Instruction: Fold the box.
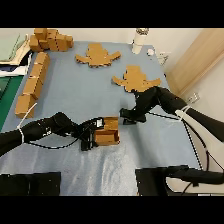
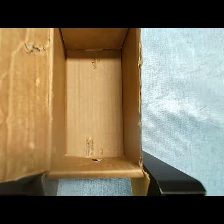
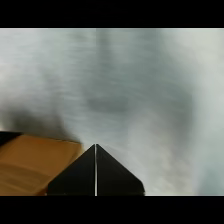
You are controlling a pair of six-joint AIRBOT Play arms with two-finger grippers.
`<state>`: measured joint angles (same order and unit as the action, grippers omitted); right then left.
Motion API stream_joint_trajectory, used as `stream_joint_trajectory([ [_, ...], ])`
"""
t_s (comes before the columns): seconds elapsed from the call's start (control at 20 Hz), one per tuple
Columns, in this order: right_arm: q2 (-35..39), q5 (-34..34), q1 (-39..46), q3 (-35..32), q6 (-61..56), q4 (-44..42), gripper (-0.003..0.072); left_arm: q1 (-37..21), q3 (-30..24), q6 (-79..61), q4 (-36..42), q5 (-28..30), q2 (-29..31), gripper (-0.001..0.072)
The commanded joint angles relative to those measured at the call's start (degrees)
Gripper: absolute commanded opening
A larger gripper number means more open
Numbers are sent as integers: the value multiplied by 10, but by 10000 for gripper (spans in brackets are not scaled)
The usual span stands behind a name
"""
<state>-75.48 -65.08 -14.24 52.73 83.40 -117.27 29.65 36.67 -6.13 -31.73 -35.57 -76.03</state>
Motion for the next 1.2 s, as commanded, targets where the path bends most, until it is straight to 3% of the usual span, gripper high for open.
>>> stream_joint_trajectory([
  [0.0, -113, -58, 72, 38, 339, -304, 3, 0, 0, 0, 0, 0, 0, 520],
  [0.15, -149, -141, 54, 83, 445, -348, 3, 0, 0, 0, 0, 0, 0, 521],
  [0.35, -103, -146, 4, 74, 515, -308, 3, 0, 0, 0, 0, 0, 0, 521],
  [0.45, -57, -102, -37, 38, 532, -259, 3, 0, 0, 0, 0, 0, 0, 521],
  [0.6, 36, 31, -104, -52, 532, -167, 3, 0, 0, 0, 0, 0, 0, 520],
  [0.8, 154, 158, -167, -133, 532, -99, 3, 0, 0, 0, 0, 0, 0, 520],
  [1.15, 256, 270, -261, -210, 562, 11, 24, 0, 0, 0, 0, 0, 0, 520],
])
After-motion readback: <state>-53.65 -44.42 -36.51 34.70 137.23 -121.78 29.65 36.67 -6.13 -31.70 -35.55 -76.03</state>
